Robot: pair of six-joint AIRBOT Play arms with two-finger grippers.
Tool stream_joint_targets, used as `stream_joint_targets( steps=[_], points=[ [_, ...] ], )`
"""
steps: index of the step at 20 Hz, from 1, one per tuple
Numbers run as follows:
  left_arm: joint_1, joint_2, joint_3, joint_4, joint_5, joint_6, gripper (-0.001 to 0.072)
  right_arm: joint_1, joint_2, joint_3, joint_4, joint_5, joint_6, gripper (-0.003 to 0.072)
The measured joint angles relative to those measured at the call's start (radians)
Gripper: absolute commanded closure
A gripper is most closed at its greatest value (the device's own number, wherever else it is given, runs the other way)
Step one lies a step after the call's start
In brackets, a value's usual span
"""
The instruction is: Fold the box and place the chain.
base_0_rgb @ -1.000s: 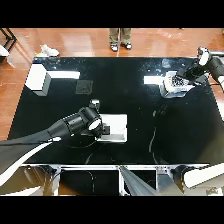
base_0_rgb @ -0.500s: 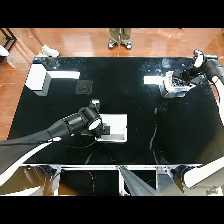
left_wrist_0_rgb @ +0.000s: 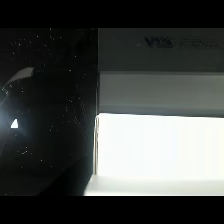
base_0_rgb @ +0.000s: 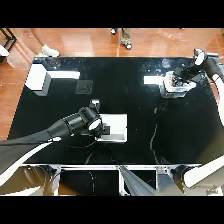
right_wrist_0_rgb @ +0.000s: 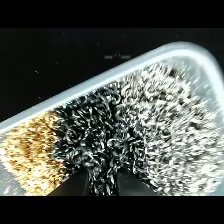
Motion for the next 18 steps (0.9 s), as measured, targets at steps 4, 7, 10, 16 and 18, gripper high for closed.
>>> stream_joint_targets(
  steps=[4,7,10,16,18],
  points=[
    [0.0,0.0,0.0,0.0,0.0,0.0,0.0689,-0.001,0.074,0.042,0.025,0.05,-0.09,0.0669],
    [0.0,0.0,0.0,0.0,0.0,0.0,0.0689,-0.006,0.159,0.053,0.055,0.069,-0.139,0.0669],
    [0.0,0.0,0.0,0.0,0.0,0.0,0.069,-0.018,0.263,0.056,0.105,0.081,-0.187,0.067],
    [0.0,0.0,0.0,0.0,-0.001,0.0,0.069,-0.04,0.476,0.058,0.222,0.114,-0.27,0.067],
    [0.0,0.0,0.0,0.0,-0.001,0.0,0.0689,-0.042,0.547,0.058,0.263,0.139,-0.293,0.067]
  ],
)
